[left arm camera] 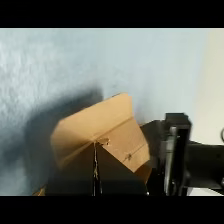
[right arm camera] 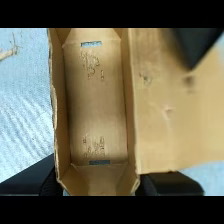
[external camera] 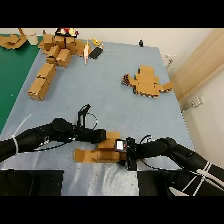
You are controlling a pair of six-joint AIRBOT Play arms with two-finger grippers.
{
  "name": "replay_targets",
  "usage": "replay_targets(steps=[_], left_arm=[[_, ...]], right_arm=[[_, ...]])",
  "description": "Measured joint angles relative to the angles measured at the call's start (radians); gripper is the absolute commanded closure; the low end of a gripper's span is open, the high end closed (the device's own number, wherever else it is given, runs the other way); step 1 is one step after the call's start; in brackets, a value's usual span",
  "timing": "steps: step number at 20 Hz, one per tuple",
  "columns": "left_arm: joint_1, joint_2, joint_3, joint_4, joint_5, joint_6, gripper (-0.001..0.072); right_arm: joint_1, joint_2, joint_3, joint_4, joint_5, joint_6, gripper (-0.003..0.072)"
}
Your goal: Fold the box.
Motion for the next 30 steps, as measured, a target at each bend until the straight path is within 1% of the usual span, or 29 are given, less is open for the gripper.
replay_targets(steps=[3, 6, 9, 10, 11, 12, 14, 16, 19, 22, 23, 25, 28, 30], left_arm=[[0.040, 0.126, -0.006, 0.047, -0.002, 0.084, 0.0700], [0.073, 0.286, -0.043, 0.179, -0.028, 0.121, 0.0698], [0.085, 0.424, -0.081, 0.349, -0.117, 0.145, 0.0695], [0.085, 0.452, -0.087, 0.397, -0.151, 0.156, 0.0569], [0.085, 0.475, -0.092, 0.435, -0.187, 0.171, 0.0205], [0.080, 0.488, -0.096, 0.471, -0.217, 0.188, 0.0150], [0.066, 0.499, -0.100, 0.518, -0.254, 0.223, 0.0148], [0.045, 0.499, -0.103, 0.576, -0.282, 0.263, 0.0053], [0.001, 0.486, -0.104, 0.676, -0.309, 0.310, 0.0051], [-0.059, 0.453, -0.104, 0.726, -0.312, 0.381, 0.0048], [-0.080, 0.435, -0.104, 0.736, -0.302, 0.412, 0.0024], [-0.115, 0.394, -0.104, 0.750, -0.262, 0.468, 0.0024], [-0.153, 0.332, -0.104, 0.758, -0.173, 0.515, 0.0024], [-0.173, 0.304, -0.104, 0.761, -0.137, 0.532, 0.0024]], right_arm=[[0.000, 0.000, 0.000, -0.002, 0.000, 0.000, 0.0168], [0.000, 0.000, 0.000, -0.002, 0.000, 0.000, 0.0168], [0.000, 0.000, 0.000, -0.005, 0.000, 0.000, 0.0168], [0.000, 0.000, 0.000, -0.007, 0.000, 0.000, 0.0168], [0.000, 0.000, 0.000, -0.010, 0.000, 0.000, 0.0168], [0.000, 0.000, 0.000, -0.011, 0.000, 0.000, 0.0168], [0.000, 0.000, 0.000, -0.013, 0.000, 0.000, 0.0168], [0.000, 0.000, 0.000, -0.014, 0.000, 0.000, 0.0168], [0.000, 0.000, 0.000, -0.017, 0.000, 0.000, 0.0168], [0.000, 0.000, 0.000, -0.021, 0.000, 0.000, 0.0168], [0.000, 0.000, 0.000, -0.021, 0.000, 0.000, 0.0168], [0.000, 0.000, 0.000, -0.022, 0.000, 0.000, 0.0168], [0.000, 0.000, 0.000, -0.024, 0.000, 0.000, 0.0168], [0.000, 0.000, 0.000, -0.024, 0.000, 0.000, 0.0168]])
